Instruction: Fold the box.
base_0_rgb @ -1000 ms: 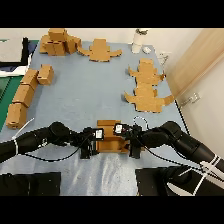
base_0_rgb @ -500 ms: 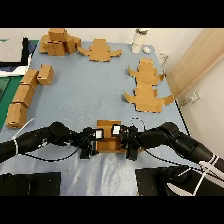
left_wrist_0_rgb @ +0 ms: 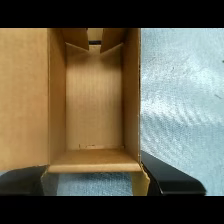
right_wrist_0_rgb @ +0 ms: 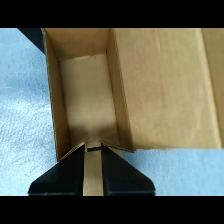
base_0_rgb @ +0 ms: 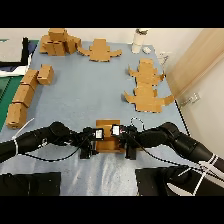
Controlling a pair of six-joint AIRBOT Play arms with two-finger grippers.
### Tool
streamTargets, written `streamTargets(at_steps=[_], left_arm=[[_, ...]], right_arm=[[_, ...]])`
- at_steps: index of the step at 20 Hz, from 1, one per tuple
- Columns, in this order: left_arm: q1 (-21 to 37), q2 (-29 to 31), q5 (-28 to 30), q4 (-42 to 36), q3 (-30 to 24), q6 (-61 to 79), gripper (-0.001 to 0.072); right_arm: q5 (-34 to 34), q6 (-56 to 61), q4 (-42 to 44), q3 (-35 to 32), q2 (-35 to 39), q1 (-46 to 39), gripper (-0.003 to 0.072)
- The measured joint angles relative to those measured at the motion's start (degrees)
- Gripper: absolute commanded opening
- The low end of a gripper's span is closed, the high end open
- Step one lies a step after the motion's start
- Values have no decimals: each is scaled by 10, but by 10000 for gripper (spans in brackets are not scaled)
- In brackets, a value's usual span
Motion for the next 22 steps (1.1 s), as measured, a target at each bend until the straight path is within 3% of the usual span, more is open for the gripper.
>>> streamTargets(at_steps=[2, 3, 4, 5, 7, 17, 18, 22], left_arm=[[0, 0, 0, 0, 0, 0, 449], [0, 0, 0, 0, 0, 0, 449], [0, 0, 0, 0, 0, 2, 449], [0, 0, 0, 0, 0, 1, 449], [0, 0, 0, 0, 0, 1, 449], [0, 0, 0, 0, 0, 1, 449], [0, 0, 0, 0, 0, 1, 449], [0, 0, -1, -1, 0, 1, 449]], right_arm=[[4, -7, 3, 0, -8, 0, 192], [8, -12, 7, 0, -12, 0, 308], [8, -18, 10, 0, -15, 0, 371], [13, -24, 14, 0, -18, 0, 385], [17, -32, 21, 0, -24, 0, 562], [23, -44, 26, 0, -33, 0, 580], [24, -44, 26, 0, -33, 0, 570], [5, 22, -7, 6, -26, 1, 9]])
